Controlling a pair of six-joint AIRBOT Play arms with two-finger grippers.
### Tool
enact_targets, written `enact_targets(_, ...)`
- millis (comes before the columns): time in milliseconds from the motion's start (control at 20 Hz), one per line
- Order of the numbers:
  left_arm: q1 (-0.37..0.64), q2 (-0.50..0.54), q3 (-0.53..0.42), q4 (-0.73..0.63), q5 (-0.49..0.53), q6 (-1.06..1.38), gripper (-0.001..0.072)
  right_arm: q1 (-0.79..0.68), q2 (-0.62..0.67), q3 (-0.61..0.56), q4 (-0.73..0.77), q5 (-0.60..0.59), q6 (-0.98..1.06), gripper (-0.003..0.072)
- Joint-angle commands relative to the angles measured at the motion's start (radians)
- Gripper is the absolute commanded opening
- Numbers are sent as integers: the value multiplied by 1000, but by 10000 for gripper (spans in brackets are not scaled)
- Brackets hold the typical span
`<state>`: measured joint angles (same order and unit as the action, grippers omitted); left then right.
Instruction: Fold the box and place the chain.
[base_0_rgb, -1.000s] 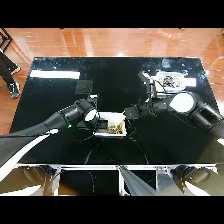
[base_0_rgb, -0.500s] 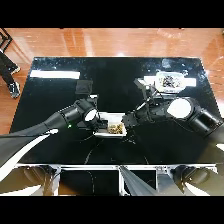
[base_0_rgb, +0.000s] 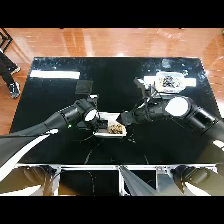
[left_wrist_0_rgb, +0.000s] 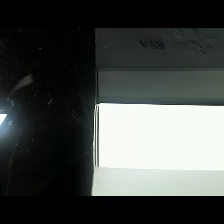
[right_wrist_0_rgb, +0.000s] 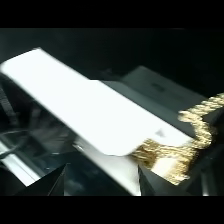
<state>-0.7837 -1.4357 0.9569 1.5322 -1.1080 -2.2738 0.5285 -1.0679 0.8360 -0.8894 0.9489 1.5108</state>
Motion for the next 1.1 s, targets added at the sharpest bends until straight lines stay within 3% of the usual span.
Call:
enact_targets(0,0,0,0,0,0,0,26,-135,0,0,-66,59,3,511)
enact_targets(50,1,0,0,0,0,0,25,-181,-1,0,-103,53,16,512)
enact_targets(100,1,0,0,0,0,0,26,-224,-1,0,-161,26,37,566)
enact_targets(150,0,0,0,0,0,0,26,-257,-2,0,-220,-16,47,706)
enact_targets(300,1,0,0,0,0,0,26,-337,-35,0,-299,-201,116,705)
enact_targets(450,1,0,0,0,1,0,26,-388,-133,6,-390,-355,309,704)
enact_targets(600,1,0,0,0,4,0,26,-397,-286,75,-528,-354,480,704)
enact_targets(850,0,0,0,-5,3,0,26,-396,-458,215,-521,-302,548,696)
enact_targets(900,0,0,0,-5,3,0,26,-396,-474,231,-521,-287,550,539)
enact_targets(950,0,0,0,-5,4,0,26,-396,-481,234,-521,-288,560,529)
enact_targets(1050,0,0,0,-4,4,0,26,-396,-481,234,-522,-289,561,227)
